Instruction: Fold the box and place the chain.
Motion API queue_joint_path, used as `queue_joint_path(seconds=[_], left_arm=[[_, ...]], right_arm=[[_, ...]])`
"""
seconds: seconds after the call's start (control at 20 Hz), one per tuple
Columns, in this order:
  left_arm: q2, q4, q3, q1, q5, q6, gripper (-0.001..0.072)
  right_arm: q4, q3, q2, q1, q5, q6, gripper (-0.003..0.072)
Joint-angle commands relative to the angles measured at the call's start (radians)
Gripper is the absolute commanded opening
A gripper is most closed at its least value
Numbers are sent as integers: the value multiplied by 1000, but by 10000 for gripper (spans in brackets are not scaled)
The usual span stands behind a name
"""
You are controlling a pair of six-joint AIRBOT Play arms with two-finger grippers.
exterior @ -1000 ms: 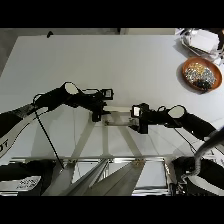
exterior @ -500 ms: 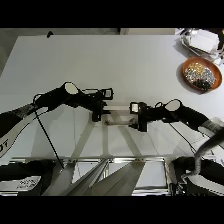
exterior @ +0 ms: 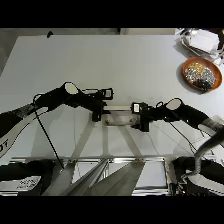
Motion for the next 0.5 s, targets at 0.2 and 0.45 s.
queue_joint_path(seconds=[0.2,0.45], left_arm=[[-1,0,0,0,0,1,14],[-1,0,0,-1,0,1,14]], right_arm=[[16,1,-10,-1,-13,-19,646],[27,4,-12,-1,-13,-19,647]])
